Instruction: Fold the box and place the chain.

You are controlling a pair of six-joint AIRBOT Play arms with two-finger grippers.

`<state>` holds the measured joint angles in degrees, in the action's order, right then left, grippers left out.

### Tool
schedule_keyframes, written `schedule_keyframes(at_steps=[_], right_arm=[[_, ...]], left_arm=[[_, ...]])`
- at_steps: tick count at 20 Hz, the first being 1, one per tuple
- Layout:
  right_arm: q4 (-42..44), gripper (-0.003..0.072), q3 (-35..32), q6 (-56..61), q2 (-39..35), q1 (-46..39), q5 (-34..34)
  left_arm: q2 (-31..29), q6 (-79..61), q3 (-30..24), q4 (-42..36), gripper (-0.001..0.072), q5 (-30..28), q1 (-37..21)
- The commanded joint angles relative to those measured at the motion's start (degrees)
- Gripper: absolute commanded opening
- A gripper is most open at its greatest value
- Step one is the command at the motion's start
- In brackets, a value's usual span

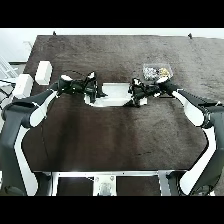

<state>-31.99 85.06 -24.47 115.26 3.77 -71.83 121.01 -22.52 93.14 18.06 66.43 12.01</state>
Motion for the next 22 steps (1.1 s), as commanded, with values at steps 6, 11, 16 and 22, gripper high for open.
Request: schedule_keyframes(at_steps=[6, 11, 16, 22], right_arm=[[0.0, 0.0479, 0.2, -0.2, 0.0, 0.2, 0.3], [0.0, 0.0479, 0.1, 0.1, 0.0, 0.1, 0.3], [0.0, 0.0478, 0.1, 0.1, 0.0, 0.1, 0.3], [0.0, 0.0479, 0.1, 0.1, 0.0, 0.1, 0.3]], left_arm=[[0.0, 0.0, 0.0, -0.1, 0.0024, 0.0, 0.0], [0.0, 0.0, 0.0, -0.1, 0.0023, 0.0, 0.0], [0.0, 0.0, 0.0, -0.1, 0.0024, 0.0, 0.0], [0.0, 0.0, 0.0, -0.5, 0.0024, 0.1, 0.0]])
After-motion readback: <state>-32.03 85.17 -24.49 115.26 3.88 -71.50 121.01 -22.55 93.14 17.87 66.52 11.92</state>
